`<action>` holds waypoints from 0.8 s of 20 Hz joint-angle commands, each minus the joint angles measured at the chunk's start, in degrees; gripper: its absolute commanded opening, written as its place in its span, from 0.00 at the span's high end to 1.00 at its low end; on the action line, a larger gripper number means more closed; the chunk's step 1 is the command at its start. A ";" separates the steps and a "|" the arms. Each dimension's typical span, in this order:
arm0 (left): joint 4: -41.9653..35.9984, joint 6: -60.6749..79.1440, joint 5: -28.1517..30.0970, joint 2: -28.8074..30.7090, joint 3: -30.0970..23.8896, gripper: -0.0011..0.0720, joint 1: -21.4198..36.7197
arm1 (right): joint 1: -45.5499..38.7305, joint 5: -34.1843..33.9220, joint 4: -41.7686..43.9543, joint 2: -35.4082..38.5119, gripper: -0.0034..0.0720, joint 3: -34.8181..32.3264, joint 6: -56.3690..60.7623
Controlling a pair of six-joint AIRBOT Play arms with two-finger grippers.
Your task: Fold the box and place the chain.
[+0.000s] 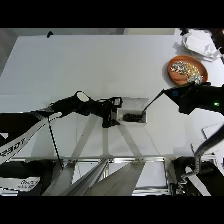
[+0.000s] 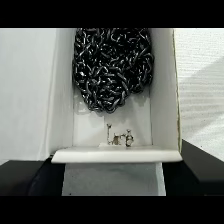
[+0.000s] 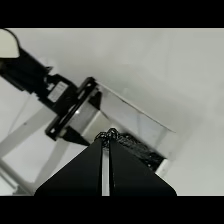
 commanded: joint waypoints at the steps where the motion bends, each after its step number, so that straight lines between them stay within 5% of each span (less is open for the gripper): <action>1: 0.02 0.02 0.00 -0.02 0.00 0.70 0.04 | 0.04 1.64 4.96 -0.35 0.94 -0.09 -1.86; 5: 0.02 0.02 0.00 -0.02 0.00 0.70 0.04 | 0.26 0.42 6.14 -2.34 0.94 -3.74 -3.72; 10: 0.02 0.02 0.02 -0.02 0.00 0.70 0.04 | 5.90 -12.15 4.83 -8.35 0.94 -16.24 -5.75; 16: 0.02 0.02 0.00 -0.02 0.00 0.70 0.04 | 13.11 -18.43 2.80 -18.99 0.94 -17.11 -6.32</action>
